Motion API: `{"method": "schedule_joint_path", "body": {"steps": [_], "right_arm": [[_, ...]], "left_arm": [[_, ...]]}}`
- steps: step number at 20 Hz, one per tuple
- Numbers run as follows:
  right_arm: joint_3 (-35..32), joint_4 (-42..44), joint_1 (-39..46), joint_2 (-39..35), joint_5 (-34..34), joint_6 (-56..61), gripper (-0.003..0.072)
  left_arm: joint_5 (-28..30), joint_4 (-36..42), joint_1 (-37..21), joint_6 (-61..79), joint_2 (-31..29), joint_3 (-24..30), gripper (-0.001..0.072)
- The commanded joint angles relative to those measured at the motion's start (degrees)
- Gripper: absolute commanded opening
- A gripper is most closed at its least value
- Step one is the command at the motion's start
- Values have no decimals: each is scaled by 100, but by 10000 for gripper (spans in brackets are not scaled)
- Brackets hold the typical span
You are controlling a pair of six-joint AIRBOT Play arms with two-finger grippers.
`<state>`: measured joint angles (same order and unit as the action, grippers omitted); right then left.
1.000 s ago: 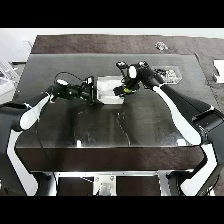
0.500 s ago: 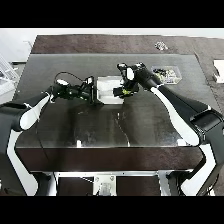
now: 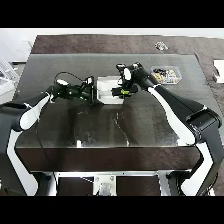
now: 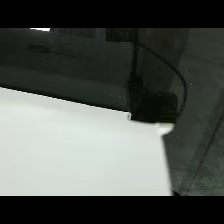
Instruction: Fold the box and place the chain.
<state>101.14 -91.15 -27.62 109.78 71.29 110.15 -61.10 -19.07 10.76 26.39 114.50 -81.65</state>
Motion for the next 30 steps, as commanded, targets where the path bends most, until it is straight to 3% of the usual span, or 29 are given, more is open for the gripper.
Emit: {"method": "schedule_joint_path", "body": {"steps": [1, 2, 3, 4, 9, 11, 13, 15, 18, 20, 25, 30], "right_arm": [[46, 2, -11, 48, 31, 50, 116], [59, 2, -15, 48, 31, 68, 109], [79, 2, -15, 48, 31, 68, 28], [107, 4, -15, 48, 35, 68, 15], [175, 4, -50, 48, 37, 70, 17], [175, 2, -50, 46, 109, 92, 144], [175, -4, -39, 44, 278, 155, 209], [175, -46, -7, 15, 313, 243, 342], [175, -136, 39, -131, 313, 247, 358], [175, -223, 79, -315, 308, 306, 466], [175, -459, 144, -1104, -133, -13, 473], [164, -1561, 649, -1521, -472, -833, 475]], "left_arm": [[2, 2, 2, 2, 2, 0, 539], [2, 0, 2, 2, 2, 0, 539], [2, 2, 0, 2, 2, 0, 539], [2, 2, 2, 2, 2, 0, 539], [2, 2, 0, 2, 2, 0, 539], [2, 2, 2, 2, 2, -2, 539], [0, 2, 0, 2, 2, 0, 539], [0, 2, 2, 2, 2, 0, 539], [0, 2, 2, 2, 2, 0, 539], [2, 2, 0, 2, 2, 0, 539], [2, 2, 2, 2, 2, 0, 539], [2, 2, 2, 2, 2, 0, 539]]}}
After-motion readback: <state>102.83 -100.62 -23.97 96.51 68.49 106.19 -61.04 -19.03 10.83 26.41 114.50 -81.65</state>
